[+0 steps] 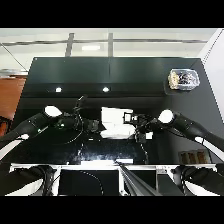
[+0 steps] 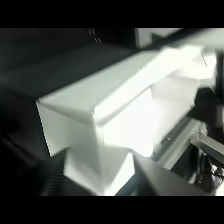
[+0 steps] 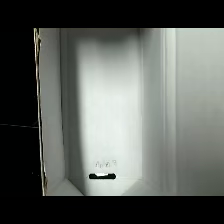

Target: Fold the box and place the chain.

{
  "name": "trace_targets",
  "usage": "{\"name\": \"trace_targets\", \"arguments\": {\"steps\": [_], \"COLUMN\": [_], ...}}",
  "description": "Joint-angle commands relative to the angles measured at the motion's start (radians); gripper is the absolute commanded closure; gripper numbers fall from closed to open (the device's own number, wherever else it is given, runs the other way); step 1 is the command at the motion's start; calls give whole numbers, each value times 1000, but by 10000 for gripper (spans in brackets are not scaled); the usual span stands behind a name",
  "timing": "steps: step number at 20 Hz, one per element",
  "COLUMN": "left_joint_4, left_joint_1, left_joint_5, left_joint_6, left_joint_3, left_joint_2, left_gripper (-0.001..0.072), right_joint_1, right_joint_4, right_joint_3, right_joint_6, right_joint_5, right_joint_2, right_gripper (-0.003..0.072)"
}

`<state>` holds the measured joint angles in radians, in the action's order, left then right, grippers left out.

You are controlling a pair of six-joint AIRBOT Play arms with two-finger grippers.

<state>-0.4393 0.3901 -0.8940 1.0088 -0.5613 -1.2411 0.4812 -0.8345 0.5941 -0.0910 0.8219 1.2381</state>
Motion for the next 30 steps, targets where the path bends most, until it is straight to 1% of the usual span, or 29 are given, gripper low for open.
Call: {"name": "trace_targets", "arguments": {"steps": [1, 6, 11, 17, 20, 27, 28, 30], "left_joint_4": [0, 0, 2, -28, -65, -73, -89, -200], "left_joint_1": [10, 10, 14, 97, 97, 98, 101, 132], "left_joint_5": [23, 32, 79, 165, 158, 156, 152, 153], "left_joint_6": [16, 16, 23, 78, 103, 134, 158, 251], "left_joint_3": [-1, -1, -2, -27, -30, -31, -32, -60], "left_joint_2": [0, 0, 0, 0, 0, 0, 0, 0], "left_gripper": [178, 178, 178, 178, 178, 178, 178, 178], "right_joint_1": [1, 1, 1, 1, 1, 1, 1, 1], "right_joint_4": [0, 0, 0, 0, 0, 0, 0, 0], "right_joint_3": [0, 0, 0, 0, 0, 0, 0, 0], "right_joint_6": [0, 0, 0, 0, 0, 0, 0, 0], "right_joint_5": [0, 0, 0, 0, 0, 0, 0, 0], "right_joint_2": [1, 1, 1, 1, 1, 1, 1, 1], "right_gripper": [213, 213, 213, 213, 213, 213, 213, 213]}}
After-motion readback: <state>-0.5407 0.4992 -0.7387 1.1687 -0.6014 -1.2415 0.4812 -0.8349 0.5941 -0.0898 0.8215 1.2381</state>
